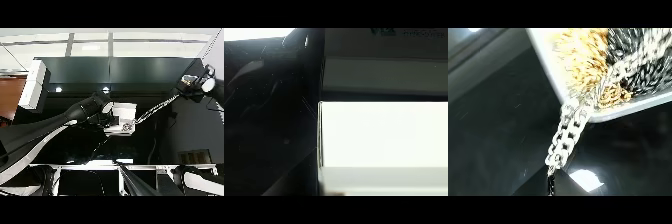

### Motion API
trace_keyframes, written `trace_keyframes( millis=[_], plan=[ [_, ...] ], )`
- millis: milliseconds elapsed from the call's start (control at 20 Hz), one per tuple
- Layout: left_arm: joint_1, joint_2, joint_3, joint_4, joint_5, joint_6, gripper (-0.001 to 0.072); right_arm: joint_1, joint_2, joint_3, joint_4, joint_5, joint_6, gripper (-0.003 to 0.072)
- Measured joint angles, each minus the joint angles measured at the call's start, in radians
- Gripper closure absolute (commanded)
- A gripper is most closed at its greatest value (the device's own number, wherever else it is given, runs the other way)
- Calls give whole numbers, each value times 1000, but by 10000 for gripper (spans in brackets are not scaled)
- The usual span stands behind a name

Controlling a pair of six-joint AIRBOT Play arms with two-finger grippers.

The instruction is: Fold the box and place the chain.

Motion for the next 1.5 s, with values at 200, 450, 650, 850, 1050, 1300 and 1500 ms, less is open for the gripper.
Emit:
trace_keyframes(
  millis=[200,450,650,850,1050,1300,1500],
  plan=[
    [0,0,0,0,5,0,680,-2,267,5,77,137,-175,671],
    [0,0,0,0,10,0,679,-2,555,12,290,301,-318,671],
    [0,0,0,0,23,0,680,2,640,15,481,465,-387,671],
    [0,0,0,0,28,0,679,68,661,16,597,584,-425,670],
    [0,0,0,0,31,0,679,203,633,3,632,592,-433,671],
    [0,0,0,0,32,0,679,391,520,-60,652,478,-439,671],
    [0,0,0,0,32,0,679,482,404,-117,637,375,-448,670]
  ],
)
